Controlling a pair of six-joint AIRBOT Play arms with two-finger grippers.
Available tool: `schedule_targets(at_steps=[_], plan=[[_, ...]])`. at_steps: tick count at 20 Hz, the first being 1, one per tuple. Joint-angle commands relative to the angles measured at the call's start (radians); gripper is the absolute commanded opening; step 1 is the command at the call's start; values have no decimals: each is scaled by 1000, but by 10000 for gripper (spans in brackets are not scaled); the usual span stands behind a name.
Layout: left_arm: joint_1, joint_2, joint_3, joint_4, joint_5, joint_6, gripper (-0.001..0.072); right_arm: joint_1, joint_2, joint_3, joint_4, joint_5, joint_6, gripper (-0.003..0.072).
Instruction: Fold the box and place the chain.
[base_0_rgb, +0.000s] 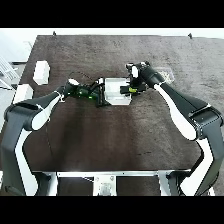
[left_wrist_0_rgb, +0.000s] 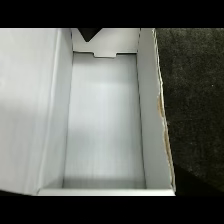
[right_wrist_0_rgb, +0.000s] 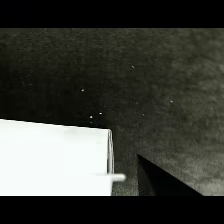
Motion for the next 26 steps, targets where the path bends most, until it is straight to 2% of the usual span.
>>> schedule_targets(at_steps=[1,9,14,15,16,17,21,22,23,24,26], plan=[[0,0,0,0,0,0,335,19,-4,13,-17,35,47,353],[0,0,0,0,0,0,335,19,-5,13,-42,42,145,236],[0,0,0,0,0,0,335,18,-37,13,-34,41,204,213],[0,0,0,0,0,0,335,20,-45,13,-32,41,204,153],[0,0,0,0,0,0,335,21,-45,13,-34,40,204,57],[0,0,0,0,0,0,335,22,-45,14,-34,40,204,24],[0,0,0,0,0,0,335,21,-45,14,-34,35,219,15],[0,0,0,0,0,0,335,21,-44,14,-33,29,219,128],[0,0,0,0,0,0,335,21,-43,14,-33,29,218,385],[0,0,0,0,0,0,335,20,-42,18,-33,29,216,519],[0,0,0,0,0,0,335,19,-31,21,-32,29,198,517]])
